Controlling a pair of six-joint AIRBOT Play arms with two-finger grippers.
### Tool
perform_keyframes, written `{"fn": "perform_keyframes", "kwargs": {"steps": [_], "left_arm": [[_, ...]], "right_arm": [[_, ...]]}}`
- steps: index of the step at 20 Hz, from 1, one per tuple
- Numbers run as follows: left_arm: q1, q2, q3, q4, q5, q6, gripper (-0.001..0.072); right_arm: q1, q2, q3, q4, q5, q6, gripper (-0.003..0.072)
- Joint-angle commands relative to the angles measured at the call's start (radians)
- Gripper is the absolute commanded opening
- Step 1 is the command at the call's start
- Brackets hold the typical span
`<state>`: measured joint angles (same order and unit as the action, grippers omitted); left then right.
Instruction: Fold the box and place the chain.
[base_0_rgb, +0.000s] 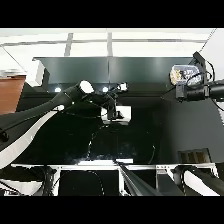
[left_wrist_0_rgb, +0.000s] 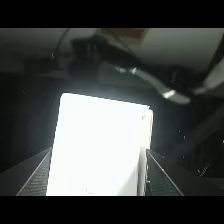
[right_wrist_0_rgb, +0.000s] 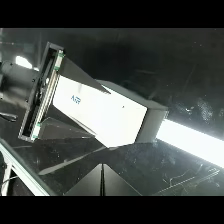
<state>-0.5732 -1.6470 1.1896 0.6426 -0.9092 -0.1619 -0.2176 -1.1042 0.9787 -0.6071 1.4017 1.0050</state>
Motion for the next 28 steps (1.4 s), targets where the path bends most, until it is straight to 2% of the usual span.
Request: {"fn": "perform_keyframes", "kwargs": {"steps": [1,8,14,16,19,28], "left_arm": [[0.000,-0.001,0.002,0.027,-0.016,0.002,0.0708],[0.000,-0.001,0.008,0.027,-0.018,0.001,0.0708],[0.017,-0.001,0.058,0.043,-0.122,0.036,0.0709],[0.016,-0.002,0.058,0.118,-0.142,0.066,0.0709],[0.018,-0.005,0.058,0.176,-0.134,0.067,0.0709],[0.011,-0.010,0.058,0.169,-0.100,0.069,0.0709]], "right_arm": [[0.000,0.000,0.001,0.000,0.000,0.000,0.0012],[0.000,0.000,0.001,0.000,0.000,0.000,0.0012],[0.000,0.000,0.001,0.000,0.001,0.000,0.0012],[0.000,0.000,0.001,0.000,0.000,0.000,0.0012],[0.000,0.000,0.001,0.000,0.000,0.000,0.0012],[0.000,0.000,0.001,0.000,0.000,0.001,0.0012]]}}
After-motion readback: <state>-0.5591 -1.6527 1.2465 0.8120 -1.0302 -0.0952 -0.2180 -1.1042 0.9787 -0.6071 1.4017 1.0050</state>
